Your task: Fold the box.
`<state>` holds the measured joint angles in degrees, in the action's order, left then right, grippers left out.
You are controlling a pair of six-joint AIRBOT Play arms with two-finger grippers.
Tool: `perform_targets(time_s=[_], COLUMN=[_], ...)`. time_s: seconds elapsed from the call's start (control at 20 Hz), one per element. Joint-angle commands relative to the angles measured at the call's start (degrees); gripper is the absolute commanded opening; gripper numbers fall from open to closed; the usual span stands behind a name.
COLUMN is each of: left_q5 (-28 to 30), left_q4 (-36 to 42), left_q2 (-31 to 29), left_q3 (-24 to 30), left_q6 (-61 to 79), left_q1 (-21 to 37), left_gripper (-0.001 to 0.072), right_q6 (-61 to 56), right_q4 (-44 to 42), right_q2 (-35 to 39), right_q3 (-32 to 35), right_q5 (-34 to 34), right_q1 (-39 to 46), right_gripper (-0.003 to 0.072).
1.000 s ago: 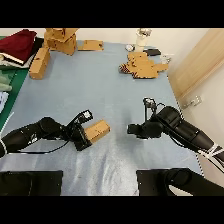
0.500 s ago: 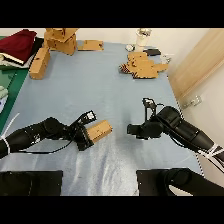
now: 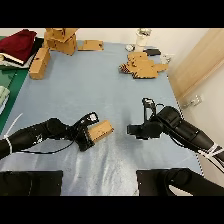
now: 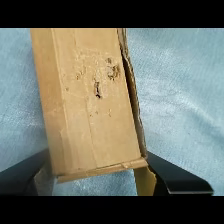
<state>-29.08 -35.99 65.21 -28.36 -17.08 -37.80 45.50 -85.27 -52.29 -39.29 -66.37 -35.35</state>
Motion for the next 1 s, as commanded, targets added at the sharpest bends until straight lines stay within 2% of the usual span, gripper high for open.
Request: perform_targets(time_s=[0.0, 0.05, 0.1, 0.25, 0.3, 0.35, 0.75, 0.95], left_q5=[0.0, 0.1, 0.0, 0.1, 0.0, 0.2, 1.7, 1.5], left_q4=[0.1, 0.3, 0.3, 0.5, 0.5, 0.4, -0.3, -4.8], left_q2=[-0.2, -0.2, -0.2, -0.2, -0.2, -0.2, -0.3, -0.3], left_q3=[-0.4, -0.4, -0.4, -0.4, -0.4, -0.4, -1.5, -3.0], left_q6=[0.1, 0.1, 0.1, 0.1, 0.0, -0.1, -2.6, -8.9], left_q1=[-0.1, -0.1, -0.1, -0.1, -0.1, -0.1, 0.1, 3.5], left_gripper=[0.0717, 0.0619, 0.046, 0.0461, 0.0336, 0.0294, 0.0296, 0.0309], right_q6=[0.1, 0.1, 0.2, 0.6, 0.7, 0.7, 1.1, 1.1], right_q4=[0.0, 0.0, 0.0, 0.0, 0.0, 0.0, 0.0, 0.0], right_q2=[0.0, 0.0, 0.0, 0.0, 0.0, 0.0, 0.0, 0.0], right_q3=[0.0, 0.0, 0.0, 0.0, 0.0, 0.0, 0.0, 0.0], right_q5=[0.1, 0.1, 0.1, 0.2, 0.2, 0.2, 0.1, 0.1], right_q1=[0.0, 0.0, 0.0, 0.0, 0.0, 0.0, 0.0, 0.0], right_gripper=[0.0004, 0.0004, 0.0004, 0.0004, 0.0004, 0.0005, 0.0004, 0.0004])
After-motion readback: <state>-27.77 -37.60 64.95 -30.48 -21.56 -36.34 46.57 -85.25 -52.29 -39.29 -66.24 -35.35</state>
